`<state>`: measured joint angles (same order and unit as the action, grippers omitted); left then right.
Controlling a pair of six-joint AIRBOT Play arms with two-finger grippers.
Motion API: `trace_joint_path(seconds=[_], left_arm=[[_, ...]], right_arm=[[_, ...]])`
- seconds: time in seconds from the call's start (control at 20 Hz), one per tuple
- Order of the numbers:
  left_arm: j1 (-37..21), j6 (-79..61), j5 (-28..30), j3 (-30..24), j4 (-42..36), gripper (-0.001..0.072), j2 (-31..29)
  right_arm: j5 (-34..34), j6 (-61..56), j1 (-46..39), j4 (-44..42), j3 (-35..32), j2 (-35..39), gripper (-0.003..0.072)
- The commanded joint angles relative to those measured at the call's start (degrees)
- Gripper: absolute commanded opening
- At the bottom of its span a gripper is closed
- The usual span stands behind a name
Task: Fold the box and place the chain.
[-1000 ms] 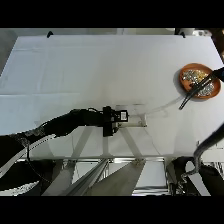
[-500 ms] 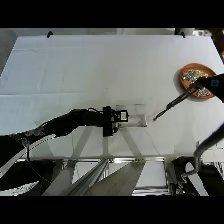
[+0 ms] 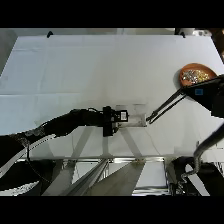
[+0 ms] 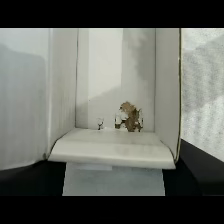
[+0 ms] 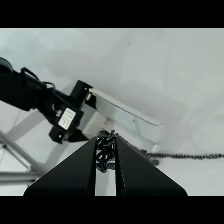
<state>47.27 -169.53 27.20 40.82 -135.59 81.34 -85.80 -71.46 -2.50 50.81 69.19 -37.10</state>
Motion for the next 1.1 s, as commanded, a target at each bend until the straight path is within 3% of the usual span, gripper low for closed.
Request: trace_joint_path(seconds=[0.0,0.25,1.05], left_arm=[[-0.04,0.00,0.00,0.02,0.02,0.0196,-0.04],[-0.04,0.00,0.00,0.02,0.02,0.0196,-0.04],[-0.04,0.00,0.00,0.02,0.02,0.0196,-0.04]], right_arm=[[0.13,1.40,0.42,-2.58,-0.42,0.07,0.0012],[2.75,4.46,0.42,-15.19,-0.42,0.07,0.0012],[9.09,4.44,0.42,-18.38,-0.42,0.04,0.0012]])
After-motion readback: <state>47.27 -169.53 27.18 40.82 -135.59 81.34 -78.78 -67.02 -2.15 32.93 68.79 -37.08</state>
